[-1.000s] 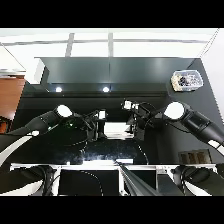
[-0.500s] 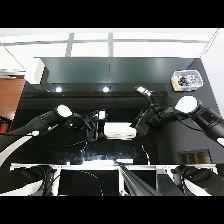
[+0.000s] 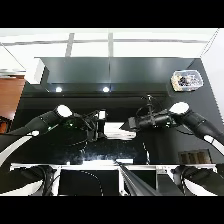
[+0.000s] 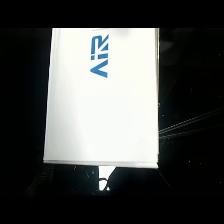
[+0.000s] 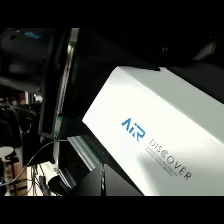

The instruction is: Fold the box and place the chain.

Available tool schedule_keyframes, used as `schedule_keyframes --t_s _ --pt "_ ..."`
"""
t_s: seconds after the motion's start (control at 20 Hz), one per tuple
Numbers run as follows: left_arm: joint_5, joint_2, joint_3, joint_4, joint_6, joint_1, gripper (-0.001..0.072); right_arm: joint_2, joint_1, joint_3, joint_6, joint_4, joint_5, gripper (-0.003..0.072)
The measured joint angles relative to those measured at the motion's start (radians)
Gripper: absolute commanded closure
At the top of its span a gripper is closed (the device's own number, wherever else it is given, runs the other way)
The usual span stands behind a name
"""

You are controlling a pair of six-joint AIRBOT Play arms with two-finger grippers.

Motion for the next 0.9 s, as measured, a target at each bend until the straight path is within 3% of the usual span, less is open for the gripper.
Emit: schedule_keyframes --t_s 0.35,0.9 --pt "0.0 0.0 0.0 0.0 0.0 0.0 0.0284 -0.078 0.019 -0.006 0.019 -0.004 -0.068 0.0679" --pt "0.001 0.0 0.0 0.0 0.0 0.0 0.0284 -0.095 0.025 -0.006 0.033 -0.06 -0.121 0.0679"
